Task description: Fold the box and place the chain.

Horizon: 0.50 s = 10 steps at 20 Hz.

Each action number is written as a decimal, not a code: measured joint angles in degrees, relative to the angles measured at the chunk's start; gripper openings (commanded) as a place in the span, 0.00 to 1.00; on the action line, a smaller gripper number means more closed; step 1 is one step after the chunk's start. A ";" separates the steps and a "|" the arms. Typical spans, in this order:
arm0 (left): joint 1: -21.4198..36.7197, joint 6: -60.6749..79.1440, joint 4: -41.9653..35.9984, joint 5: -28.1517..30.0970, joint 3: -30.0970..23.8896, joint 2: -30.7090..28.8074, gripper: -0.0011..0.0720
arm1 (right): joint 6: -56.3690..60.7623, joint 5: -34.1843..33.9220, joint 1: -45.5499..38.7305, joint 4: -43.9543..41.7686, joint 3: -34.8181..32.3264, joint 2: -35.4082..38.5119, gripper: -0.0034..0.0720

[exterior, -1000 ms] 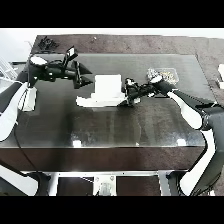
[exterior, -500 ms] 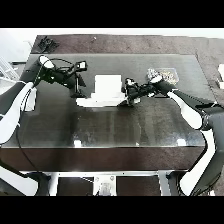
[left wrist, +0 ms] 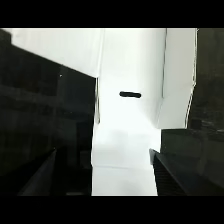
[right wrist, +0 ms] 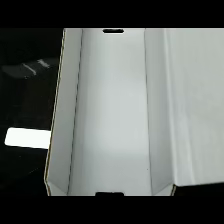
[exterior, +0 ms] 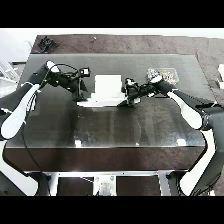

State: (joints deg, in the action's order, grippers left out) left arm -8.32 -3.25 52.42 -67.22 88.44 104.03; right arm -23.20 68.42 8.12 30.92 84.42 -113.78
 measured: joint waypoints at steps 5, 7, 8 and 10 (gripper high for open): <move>-0.04 5.55 -3.32 -3.76 0.00 0.55 0.93 | 0.00 0.02 0.00 0.00 0.00 0.00 0.83; 0.02 6.56 -3.89 -4.68 0.00 0.61 0.93 | 0.00 0.02 0.00 0.00 0.00 0.00 0.83; 0.02 6.86 -4.11 -4.90 0.02 0.61 0.93 | 0.00 0.02 0.00 0.00 0.00 0.00 0.83; -0.02 7.28 -4.33 -5.33 0.00 0.66 0.93 | 0.00 0.02 0.00 0.00 0.00 0.00 0.83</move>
State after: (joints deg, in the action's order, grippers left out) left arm -8.34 4.03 48.10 -72.55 88.44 104.68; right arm -23.20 68.45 8.12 30.92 84.42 -113.78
